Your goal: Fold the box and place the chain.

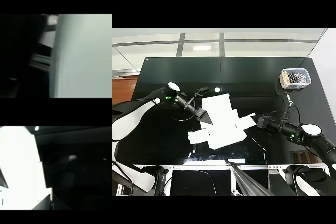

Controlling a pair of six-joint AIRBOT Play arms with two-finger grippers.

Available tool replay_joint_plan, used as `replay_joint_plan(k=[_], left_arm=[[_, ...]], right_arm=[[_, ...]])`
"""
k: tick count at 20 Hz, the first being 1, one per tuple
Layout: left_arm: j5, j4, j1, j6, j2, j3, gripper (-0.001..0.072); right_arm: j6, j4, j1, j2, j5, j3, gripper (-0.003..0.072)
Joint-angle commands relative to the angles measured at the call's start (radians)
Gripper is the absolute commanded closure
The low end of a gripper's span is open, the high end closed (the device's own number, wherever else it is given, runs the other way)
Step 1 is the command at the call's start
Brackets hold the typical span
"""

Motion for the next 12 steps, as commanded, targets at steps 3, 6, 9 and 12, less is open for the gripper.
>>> replay_joint_plan(k=[3, 6, 9, 12], left_arm=[[-0.008, 0.048, 0.010, 0.021, 0.008, 0.008, 0.0682], [0.042, 0.082, -0.003, 0.021, 0.102, -0.002, 0.0683], [0.282, 0.074, -0.056, 0.187, 0.305, -0.108, 0.0682], [0.638, 0.076, -0.140, 0.444, 0.465, -0.252, 0.0677]], right_arm=[[0.001, -0.066, -0.004, 0.001, 0.020, 0.019, -0.0008], [0.000, -0.357, -0.054, 0.001, 0.282, 0.158, -0.0004], [-0.002, -0.603, -0.047, 0.001, 0.545, 0.280, -0.0004], [-0.072, -0.700, 0.015, 0.000, 0.493, 0.283, -0.0004]])
